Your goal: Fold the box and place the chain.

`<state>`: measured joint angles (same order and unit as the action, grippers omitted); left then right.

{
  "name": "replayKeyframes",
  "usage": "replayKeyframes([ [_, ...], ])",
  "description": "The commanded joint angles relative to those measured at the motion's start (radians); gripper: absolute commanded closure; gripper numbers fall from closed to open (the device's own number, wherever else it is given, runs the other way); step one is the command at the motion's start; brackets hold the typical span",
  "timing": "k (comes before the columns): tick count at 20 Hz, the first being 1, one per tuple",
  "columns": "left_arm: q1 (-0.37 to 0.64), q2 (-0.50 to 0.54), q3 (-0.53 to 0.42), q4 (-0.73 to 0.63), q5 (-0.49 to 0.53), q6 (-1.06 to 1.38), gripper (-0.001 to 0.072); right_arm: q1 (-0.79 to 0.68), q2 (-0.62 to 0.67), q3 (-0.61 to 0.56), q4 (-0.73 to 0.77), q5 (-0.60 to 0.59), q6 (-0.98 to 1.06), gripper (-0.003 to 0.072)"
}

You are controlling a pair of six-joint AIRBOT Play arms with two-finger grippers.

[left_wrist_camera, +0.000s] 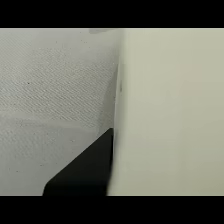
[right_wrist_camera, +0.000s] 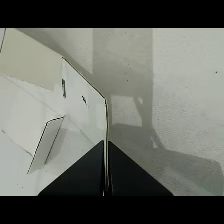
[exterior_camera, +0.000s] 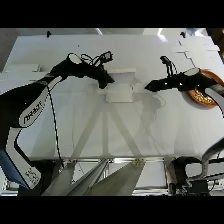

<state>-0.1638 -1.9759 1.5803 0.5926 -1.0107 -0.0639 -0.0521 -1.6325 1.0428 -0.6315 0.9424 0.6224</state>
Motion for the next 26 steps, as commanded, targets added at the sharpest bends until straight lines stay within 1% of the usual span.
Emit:
replayKeyframes([
  [1,0.000,-0.004,0.001,-0.001,0.003,0.002,0.0699,0.001,0.000,0.000,0.000,0.004,0.000,0.0672],
  [5,-0.001,-0.003,0.001,-0.002,0.002,-0.001,0.0696,0.001,0.000,0.000,0.000,0.004,0.000,0.0672],
  [10,-0.002,-0.003,0.001,-0.002,-0.032,0.000,0.0697,0.001,0.000,0.000,0.000,0.004,0.000,0.0672],
  [23,-0.002,-0.003,0.001,-0.002,-0.041,0.000,0.0699,0.001,0.000,0.000,0.004,-0.015,0.001,0.0671],
  [24,-0.002,-0.003,0.001,-0.002,-0.041,0.000,0.0699,0.001,0.000,0.000,0.004,-0.015,0.001,0.0656],
  [25,-0.002,-0.003,0.001,-0.002,-0.040,0.000,0.0699,0.001,0.000,0.000,0.004,-0.013,0.001,0.0547],
  [26,-0.002,-0.003,0.001,-0.002,-0.040,0.000,0.0699,0.001,0.000,0.000,0.004,-0.006,0.002,0.0394],
])
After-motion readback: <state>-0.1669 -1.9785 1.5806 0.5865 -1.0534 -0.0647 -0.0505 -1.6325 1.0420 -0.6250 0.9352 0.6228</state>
